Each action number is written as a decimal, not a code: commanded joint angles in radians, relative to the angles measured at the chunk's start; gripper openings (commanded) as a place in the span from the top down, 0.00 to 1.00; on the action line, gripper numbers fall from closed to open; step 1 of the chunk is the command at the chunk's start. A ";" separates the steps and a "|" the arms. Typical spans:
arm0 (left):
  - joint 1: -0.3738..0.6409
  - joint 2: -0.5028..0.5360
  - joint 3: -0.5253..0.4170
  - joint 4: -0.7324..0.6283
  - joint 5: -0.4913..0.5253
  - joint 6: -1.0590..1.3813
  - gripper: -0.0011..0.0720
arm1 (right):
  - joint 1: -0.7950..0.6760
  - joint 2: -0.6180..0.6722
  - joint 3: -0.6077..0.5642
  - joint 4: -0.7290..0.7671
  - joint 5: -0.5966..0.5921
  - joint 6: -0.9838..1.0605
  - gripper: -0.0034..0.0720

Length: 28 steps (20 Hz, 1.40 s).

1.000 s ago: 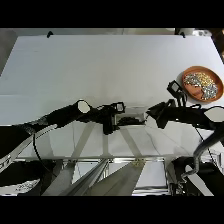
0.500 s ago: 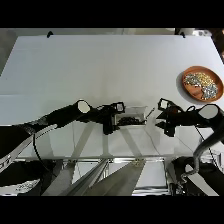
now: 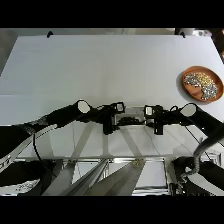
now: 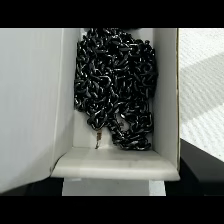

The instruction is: Fold the box and place the chain.

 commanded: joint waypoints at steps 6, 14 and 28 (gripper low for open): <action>0.000 0.000 0.000 0.000 0.000 0.001 0.39 | 0.018 -0.038 0.000 0.066 -0.005 -0.046 0.76; 0.000 0.000 0.000 0.000 0.000 0.000 0.39 | 0.014 0.007 0.000 -0.152 -0.068 0.252 0.93; 0.000 0.000 0.000 0.000 -0.002 0.000 0.39 | -0.087 0.489 0.000 0.343 0.130 0.399 0.93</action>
